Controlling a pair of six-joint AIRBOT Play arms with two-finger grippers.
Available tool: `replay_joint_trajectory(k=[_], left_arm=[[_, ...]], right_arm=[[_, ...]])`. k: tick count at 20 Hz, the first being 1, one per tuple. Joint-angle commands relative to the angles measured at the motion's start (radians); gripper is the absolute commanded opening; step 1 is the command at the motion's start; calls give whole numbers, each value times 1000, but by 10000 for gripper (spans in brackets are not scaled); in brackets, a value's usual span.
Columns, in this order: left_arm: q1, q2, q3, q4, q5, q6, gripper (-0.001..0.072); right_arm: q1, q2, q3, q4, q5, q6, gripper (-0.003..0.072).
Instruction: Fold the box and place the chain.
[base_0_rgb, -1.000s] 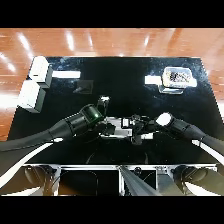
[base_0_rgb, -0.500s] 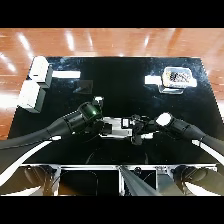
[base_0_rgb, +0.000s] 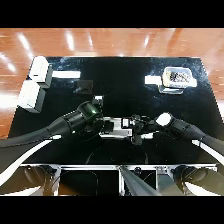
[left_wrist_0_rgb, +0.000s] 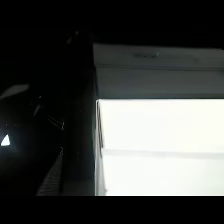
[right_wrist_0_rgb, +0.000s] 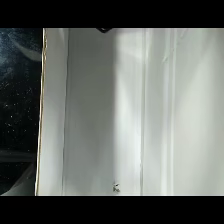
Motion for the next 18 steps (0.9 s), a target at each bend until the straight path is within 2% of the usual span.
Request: replay_joint_trajectory(k=[1, 2, 12, 15, 18], left_arm=[[6, -2, -1, -3, 1, -1, 475], [6, -2, -1, -3, 2, 0, 451], [6, -13, -1, -5, 16, 5, 444], [6, -21, -1, -6, 16, 5, 353], [6, -31, -1, -22, 15, 10, 353]], right_arm=[[0, 0, 0, 0, 0, 0, 632], [0, 0, 0, 0, 0, 0, 632], [0, 0, 0, 0, 0, 1, 632], [0, 0, 0, 0, 0, 1, 632], [0, 0, 0, 0, 0, 1, 632]])
